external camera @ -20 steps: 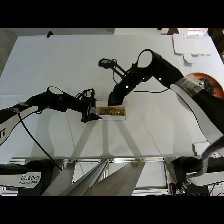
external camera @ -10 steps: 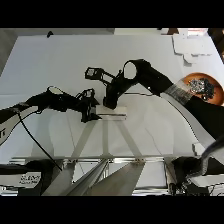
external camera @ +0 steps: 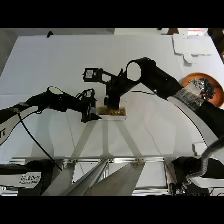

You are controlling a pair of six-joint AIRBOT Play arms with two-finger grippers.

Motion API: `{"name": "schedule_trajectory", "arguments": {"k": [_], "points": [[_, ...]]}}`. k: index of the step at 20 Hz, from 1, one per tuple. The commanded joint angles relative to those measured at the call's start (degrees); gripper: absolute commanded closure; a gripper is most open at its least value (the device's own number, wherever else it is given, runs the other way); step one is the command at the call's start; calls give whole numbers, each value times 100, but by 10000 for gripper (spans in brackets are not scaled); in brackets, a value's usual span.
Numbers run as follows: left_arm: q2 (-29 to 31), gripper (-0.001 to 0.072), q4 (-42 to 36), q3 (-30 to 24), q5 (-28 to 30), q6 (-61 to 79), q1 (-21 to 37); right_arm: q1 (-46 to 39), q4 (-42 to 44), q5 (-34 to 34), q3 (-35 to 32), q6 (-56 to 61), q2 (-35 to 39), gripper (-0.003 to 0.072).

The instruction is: Fold the box and place the chain.

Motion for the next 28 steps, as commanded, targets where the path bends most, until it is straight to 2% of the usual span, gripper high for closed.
{"name": "schedule_trajectory", "arguments": {"k": [1,5,8,18,23,28], "points": [[0,315,2,-2,2,0,2,4,-57,-326,-407,-122,63,221],[0,315,0,-4,2,0,2,4,-81,-708,-835,-350,61,215],[0,315,0,-2,2,0,2,7,-166,-841,-881,-420,63,215],[0,315,2,-2,0,0,2,7,-199,-597,-907,-424,518,216],[0,315,2,-2,2,0,2,181,-138,-612,-1335,-673,636,215],[0,315,0,-2,2,0,2,256,-107,-1231,-1589,-872,636,215]]}}
